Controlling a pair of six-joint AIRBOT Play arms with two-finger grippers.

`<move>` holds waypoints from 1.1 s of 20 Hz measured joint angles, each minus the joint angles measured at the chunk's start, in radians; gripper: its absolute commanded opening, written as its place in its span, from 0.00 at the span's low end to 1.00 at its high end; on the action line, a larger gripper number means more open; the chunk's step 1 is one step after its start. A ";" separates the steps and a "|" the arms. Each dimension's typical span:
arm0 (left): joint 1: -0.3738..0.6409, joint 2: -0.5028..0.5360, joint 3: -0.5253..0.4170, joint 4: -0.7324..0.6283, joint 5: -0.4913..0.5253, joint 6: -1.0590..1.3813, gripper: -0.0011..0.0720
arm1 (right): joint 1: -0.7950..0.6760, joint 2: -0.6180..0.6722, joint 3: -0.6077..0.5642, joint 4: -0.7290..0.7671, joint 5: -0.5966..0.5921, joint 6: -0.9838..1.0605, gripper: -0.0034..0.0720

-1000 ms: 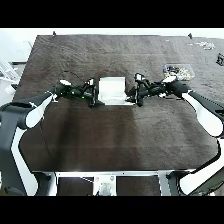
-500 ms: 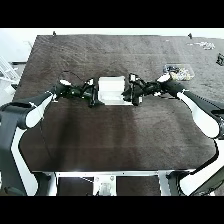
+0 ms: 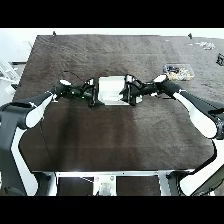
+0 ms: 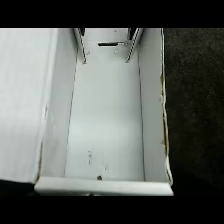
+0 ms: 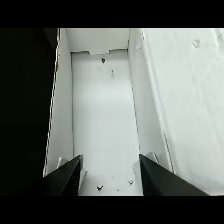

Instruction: Fold the box and place the chain.

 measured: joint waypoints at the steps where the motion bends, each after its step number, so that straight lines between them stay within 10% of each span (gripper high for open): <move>1: 0.000 0.000 0.000 0.000 0.000 0.000 0.76 | 0.000 0.000 0.000 -0.007 -0.002 0.000 0.78; 13: -0.001 0.000 0.000 0.000 -0.002 0.000 0.76 | 0.000 -0.002 0.007 -0.115 -0.006 0.038 0.87; 17: -0.001 0.000 0.000 -0.001 -0.002 -0.001 0.76 | -0.004 0.019 0.009 -0.157 0.014 0.079 0.33; 22: -0.001 0.000 0.000 -0.001 -0.002 -0.002 0.76 | -0.039 0.094 0.010 -0.217 0.045 0.195 0.05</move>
